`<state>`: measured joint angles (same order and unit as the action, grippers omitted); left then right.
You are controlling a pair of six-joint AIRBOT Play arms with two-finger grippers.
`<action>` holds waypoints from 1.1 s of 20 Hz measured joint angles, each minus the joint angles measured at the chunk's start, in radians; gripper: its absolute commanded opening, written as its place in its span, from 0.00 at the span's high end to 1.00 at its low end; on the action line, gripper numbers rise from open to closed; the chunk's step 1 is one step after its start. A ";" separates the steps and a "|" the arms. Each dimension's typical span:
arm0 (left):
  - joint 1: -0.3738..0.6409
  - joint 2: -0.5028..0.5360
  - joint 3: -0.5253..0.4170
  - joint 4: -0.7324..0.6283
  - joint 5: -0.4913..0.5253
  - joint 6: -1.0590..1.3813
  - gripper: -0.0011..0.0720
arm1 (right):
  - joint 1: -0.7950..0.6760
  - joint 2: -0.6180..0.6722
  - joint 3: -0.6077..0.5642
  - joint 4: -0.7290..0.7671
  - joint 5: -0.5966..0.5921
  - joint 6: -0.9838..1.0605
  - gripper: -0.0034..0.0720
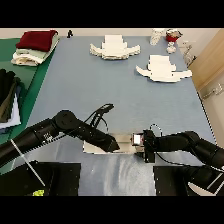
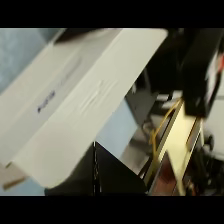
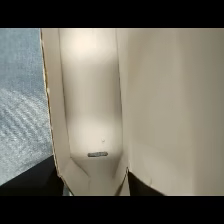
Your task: Fold the box.
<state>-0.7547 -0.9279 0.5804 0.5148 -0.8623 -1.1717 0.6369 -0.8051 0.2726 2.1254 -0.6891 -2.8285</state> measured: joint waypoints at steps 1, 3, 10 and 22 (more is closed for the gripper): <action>0.009 -0.013 0.005 -0.014 0.038 -0.001 0.96 | 0.000 0.000 0.000 0.000 0.000 0.000 0.35; 0.031 -0.040 0.011 -0.035 0.100 -0.005 0.96 | 0.000 0.000 0.000 0.000 0.000 0.000 0.35; 0.062 -0.214 0.017 -0.068 0.192 -0.020 0.96 | 0.000 0.000 0.000 0.000 0.000 0.000 0.35; 0.063 -0.237 0.080 -0.068 0.216 0.056 0.97 | 0.000 0.000 0.000 0.000 0.000 0.000 0.35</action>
